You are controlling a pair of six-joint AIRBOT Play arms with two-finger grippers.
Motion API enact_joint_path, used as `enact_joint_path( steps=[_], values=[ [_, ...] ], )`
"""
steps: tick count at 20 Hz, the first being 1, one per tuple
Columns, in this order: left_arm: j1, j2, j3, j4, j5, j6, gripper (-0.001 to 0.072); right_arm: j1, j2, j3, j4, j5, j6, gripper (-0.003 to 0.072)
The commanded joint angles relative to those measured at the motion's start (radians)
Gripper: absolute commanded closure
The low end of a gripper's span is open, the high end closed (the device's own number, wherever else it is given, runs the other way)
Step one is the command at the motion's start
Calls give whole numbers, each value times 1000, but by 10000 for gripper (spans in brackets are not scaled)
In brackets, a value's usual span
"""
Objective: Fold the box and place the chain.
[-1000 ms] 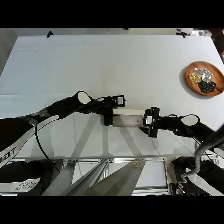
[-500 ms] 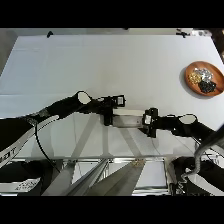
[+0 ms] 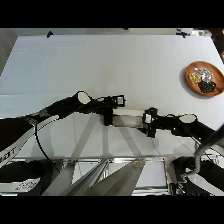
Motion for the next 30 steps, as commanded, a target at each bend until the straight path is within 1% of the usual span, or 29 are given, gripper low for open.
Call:
enact_joint_path(
  steps=[1,6,9,11,15,16,22,26,30],
  values=[
    [0,0,0,0,1,0,696,1,-1,2,32,28,7,78],
    [1,0,0,0,1,0,696,1,-3,2,33,24,42,79],
    [1,0,0,0,1,0,696,-7,-11,2,31,11,41,147],
    [1,0,0,0,1,0,696,-32,-11,2,24,2,41,164],
    [1,0,0,0,1,0,696,-77,-11,2,-6,-5,41,165],
    [0,0,0,0,1,0,696,-77,-11,2,-5,-6,41,183],
    [1,0,0,0,1,0,696,-77,-11,2,-6,-6,21,184],
    [1,0,0,0,1,0,696,-77,-11,2,-71,-7,21,183],
    [0,0,0,0,1,0,696,-43,-11,2,-72,-8,21,183]
  ],
)
